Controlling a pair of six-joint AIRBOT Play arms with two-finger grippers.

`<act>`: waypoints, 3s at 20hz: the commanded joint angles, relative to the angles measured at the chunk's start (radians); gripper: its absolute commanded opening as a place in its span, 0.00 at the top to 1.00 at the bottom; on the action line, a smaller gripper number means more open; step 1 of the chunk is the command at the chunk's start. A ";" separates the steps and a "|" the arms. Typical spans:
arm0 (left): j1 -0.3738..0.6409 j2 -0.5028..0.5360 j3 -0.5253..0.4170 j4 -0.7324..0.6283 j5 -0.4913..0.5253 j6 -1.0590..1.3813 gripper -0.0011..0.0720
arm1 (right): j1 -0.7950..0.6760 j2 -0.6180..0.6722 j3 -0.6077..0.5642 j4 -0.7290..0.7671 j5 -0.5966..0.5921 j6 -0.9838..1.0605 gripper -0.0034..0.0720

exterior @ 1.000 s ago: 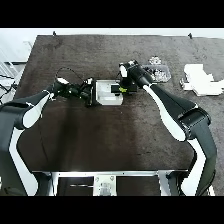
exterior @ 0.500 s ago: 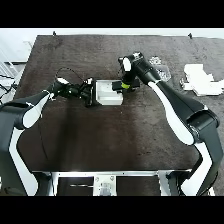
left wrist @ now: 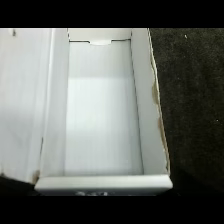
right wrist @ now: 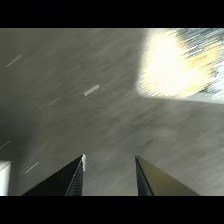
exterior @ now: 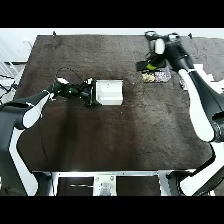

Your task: Fold the box and place the chain.

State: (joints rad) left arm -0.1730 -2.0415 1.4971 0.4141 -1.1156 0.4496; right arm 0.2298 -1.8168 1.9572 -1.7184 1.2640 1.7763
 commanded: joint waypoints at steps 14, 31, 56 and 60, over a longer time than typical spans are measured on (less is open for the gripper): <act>0.000 0.000 0.000 0.000 0.001 0.000 0.34 | -0.225 -0.243 0.005 0.401 -0.262 -0.347 0.58; -0.001 0.000 0.000 0.000 0.001 0.000 0.34 | -0.220 -0.185 0.048 0.417 -0.212 -0.356 0.94; -0.001 0.000 0.000 0.000 0.000 0.000 0.34 | -0.040 0.419 0.048 0.418 0.055 -0.454 0.94; -0.001 0.000 0.000 0.000 0.000 0.000 0.34 | 0.089 0.418 0.041 0.417 0.110 -0.458 0.94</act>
State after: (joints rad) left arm -0.1730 -2.0415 1.4971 0.4141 -1.1152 0.4496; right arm 0.2394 -1.4029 2.0026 -1.3014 1.3205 1.3239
